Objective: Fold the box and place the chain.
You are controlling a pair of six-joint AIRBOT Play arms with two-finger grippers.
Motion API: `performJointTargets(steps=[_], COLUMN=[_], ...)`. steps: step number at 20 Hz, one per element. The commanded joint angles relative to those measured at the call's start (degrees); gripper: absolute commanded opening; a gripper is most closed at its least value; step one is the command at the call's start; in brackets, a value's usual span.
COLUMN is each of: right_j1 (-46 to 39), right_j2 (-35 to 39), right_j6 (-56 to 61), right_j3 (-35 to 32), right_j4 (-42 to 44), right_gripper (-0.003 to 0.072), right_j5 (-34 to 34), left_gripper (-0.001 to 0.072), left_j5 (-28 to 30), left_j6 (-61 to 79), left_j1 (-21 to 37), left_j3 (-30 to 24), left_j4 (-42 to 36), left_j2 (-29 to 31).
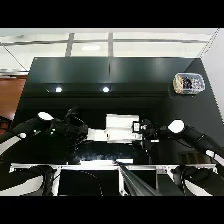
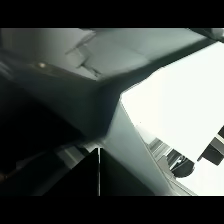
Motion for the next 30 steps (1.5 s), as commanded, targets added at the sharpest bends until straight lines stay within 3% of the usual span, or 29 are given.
performJointTargets(steps=[1, 5, 6, 7, 9, 10, 14, 21, 23, 25, 30], right_j1=[0.02, 0.02, 0.02, 0.02, 0.02, 0.02, 0.02, 0.02, 0.02, 0.02, 0.02], right_j2=[-0.02, -0.02, 0.0, -0.02, -0.02, -0.02, -0.02, -0.02, -0.02, 0.0, -0.02], right_j6=[0.04, 0.04, 0.04, 0.04, 0.04, 0.04, 0.04, 0.04, 0.04, 0.04, 0.04], right_j3=[0.02, 0.02, 0.02, 0.02, 0.02, 0.02, 0.02, 0.02, 0.02, 0.02, 0.02], right_j4=[0.0, 0.02, 0.02, 0.02, 0.02, 0.0, 0.02, 0.02, 0.02, 0.02, 0.0], right_gripper=[0.0109, 0.0109, 0.0109, 0.0109, 0.0109, 0.0109, 0.0109, 0.0109, 0.0109, 0.0109, 0.0109], right_j5=[0.0, 0.02, 0.02, 0.02, 0.02, 0.07, 0.04, 0.04, 0.04, 0.04, 0.02], left_gripper=[0.0025, 0.0031, 0.0104, 0.0233, 0.0688, 0.072, 0.072, 0.0706, 0.06, 0.0598, 0.0598], left_j5=[0.98, 1.11, 1.22, 0.98, 0.92, 0.31, -1.29, 3.82, 3.74, 3.82, 7.08], left_j6=[4.17, 6.84, 6.88, 7.02, 6.88, 6.64, 5.44, -3.63, -5.66, -6.97, -20.9], left_j1=[-2.73, -3.19, -3.17, -3.17, -3.3, -3.3, -4.04, -15.91, -16.87, -17.09, -20.92], left_j3=[0.26, 1.6, 2.12, 2.62, 3.41, 3.78, 5.51, 10.56, 11.69, 12.2, 14.56], left_j4=[-4.2, -4.0, -3.41, -2.99, -2.97, -3.06, -2.86, 4.17, 4.83, 5.22, 16.41], left_j2=[-0.83, 1.4, 2.43, 3.34, 5.2, 6.05, 7.32, 7.32, 7.3, 7.3, 7.28])
